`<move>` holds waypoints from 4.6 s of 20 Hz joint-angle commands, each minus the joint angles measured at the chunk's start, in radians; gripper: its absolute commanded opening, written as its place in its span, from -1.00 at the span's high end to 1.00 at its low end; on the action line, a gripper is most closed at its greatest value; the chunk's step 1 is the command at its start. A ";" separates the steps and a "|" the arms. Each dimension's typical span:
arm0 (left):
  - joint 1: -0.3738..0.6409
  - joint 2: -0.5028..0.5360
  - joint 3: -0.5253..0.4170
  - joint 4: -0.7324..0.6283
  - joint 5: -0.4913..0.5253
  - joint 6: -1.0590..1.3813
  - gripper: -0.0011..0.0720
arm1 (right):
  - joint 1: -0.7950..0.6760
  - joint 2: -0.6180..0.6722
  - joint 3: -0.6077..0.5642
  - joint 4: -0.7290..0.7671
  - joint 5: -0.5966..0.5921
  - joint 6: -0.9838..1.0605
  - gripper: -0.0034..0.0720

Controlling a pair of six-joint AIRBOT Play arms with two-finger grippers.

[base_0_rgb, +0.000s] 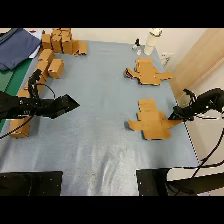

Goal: Fold the box.

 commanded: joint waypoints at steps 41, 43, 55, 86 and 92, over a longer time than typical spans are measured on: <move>0.226 -0.560 -0.043 -0.182 -0.439 0.592 -0.62 | 1.368 0.510 -0.686 0.372 0.975 0.330 0.90; 0.206 -0.599 -0.015 -0.187 -0.438 0.612 -0.62 | 1.368 0.510 -0.686 0.372 0.972 0.330 0.90; 0.200 -0.617 0.017 -0.193 -0.540 0.727 -0.10 | 1.368 0.510 -0.686 0.363 0.973 0.330 0.90; 0.139 -0.617 0.034 -0.218 -0.513 0.832 0.87 | 1.367 0.510 -0.685 0.356 0.976 0.330 0.90; 0.137 -0.606 0.034 -0.314 -0.540 0.867 0.94 | 1.344 0.521 -0.678 0.351 0.951 0.352 -0.12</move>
